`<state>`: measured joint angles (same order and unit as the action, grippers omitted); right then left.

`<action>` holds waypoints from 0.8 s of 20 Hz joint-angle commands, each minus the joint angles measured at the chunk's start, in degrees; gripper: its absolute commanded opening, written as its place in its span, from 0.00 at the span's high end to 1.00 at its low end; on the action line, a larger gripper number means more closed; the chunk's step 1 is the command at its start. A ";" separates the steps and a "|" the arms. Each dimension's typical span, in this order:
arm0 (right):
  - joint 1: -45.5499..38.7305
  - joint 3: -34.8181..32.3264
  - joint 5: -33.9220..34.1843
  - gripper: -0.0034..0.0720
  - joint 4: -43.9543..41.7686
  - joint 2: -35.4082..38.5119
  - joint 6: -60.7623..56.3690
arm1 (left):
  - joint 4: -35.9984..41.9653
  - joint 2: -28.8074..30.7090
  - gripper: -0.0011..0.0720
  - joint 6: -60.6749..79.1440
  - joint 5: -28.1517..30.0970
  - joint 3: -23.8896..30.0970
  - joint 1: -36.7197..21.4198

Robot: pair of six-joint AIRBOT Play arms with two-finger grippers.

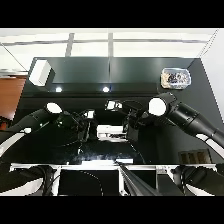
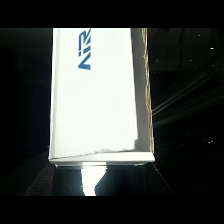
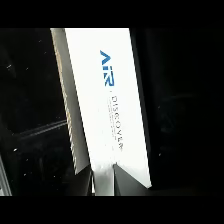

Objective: Fold the box and place the chain.

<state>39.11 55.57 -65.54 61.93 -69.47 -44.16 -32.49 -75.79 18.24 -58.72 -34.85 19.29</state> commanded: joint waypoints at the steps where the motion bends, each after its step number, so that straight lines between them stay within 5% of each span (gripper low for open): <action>1: 0.04 -0.02 -1.60 0.78 0.11 0.02 0.00 | -0.02 -0.04 0.35 -0.04 0.04 -0.07 0.04; 11: 0.04 -0.02 -2.40 0.75 0.11 -0.02 -0.04 | -0.02 -0.04 0.35 -0.02 0.04 -0.07 0.04; 13: 0.04 -0.02 -2.40 0.62 0.13 -0.02 -0.20 | -0.02 -0.04 0.35 -0.04 0.04 -0.07 0.04; 16: 0.04 -0.02 -2.38 0.62 0.26 -0.02 -0.20 | -0.02 -0.04 0.35 -0.02 0.04 -0.07 0.04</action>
<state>39.11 55.57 -68.12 62.24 -69.47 -44.25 -32.56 -75.79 18.20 -58.65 -34.87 19.31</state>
